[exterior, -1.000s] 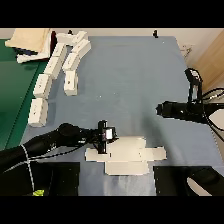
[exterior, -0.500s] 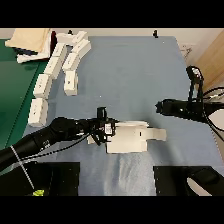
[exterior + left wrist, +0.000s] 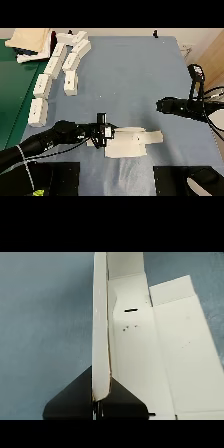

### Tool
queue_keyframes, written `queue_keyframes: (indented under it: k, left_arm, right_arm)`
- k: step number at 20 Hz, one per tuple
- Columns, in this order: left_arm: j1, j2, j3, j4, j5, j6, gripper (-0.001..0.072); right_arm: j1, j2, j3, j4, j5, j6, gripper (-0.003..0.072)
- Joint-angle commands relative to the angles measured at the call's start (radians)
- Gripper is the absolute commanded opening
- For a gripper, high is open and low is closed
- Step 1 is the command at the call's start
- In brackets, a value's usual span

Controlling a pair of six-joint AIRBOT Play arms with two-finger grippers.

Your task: Fold the box.

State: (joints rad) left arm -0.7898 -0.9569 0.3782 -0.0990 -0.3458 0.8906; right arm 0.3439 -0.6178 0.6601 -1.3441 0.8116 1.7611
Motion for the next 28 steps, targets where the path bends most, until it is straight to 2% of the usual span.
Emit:
queue_keyframes:
  k: [1,12,16,21,25,28]
  left_arm:
    - [-0.001,-0.038,-0.008,-0.063,-0.005,0.048,0.0010]
    - [-0.002,-0.053,-0.018,-0.063,-0.006,-0.002,0.0010]
    - [-0.004,-0.053,-0.032,-0.062,-0.062,-0.002,0.0011]
    - [-0.036,-0.051,-0.024,-0.062,-0.059,-0.002,0.0014]
    - [-0.030,-0.051,0.040,-0.061,0.072,-0.001,0.0014]
    - [-0.012,-0.051,0.095,-0.058,0.095,-0.001,0.0015]
  right_arm:
    - [0.001,0.000,0.001,-0.002,-0.001,0.000,0.0006]
    - [0.001,0.000,0.001,-0.002,-0.001,0.000,0.0006]
    - [0.001,0.000,0.001,-0.002,-0.001,0.000,0.0006]
    - [0.001,0.000,0.001,-0.004,-0.002,0.000,0.0006]
    - [0.001,0.000,0.001,-0.012,-0.002,0.000,0.0006]
    - [0.001,0.000,0.001,-0.016,-0.010,0.000,0.0006]
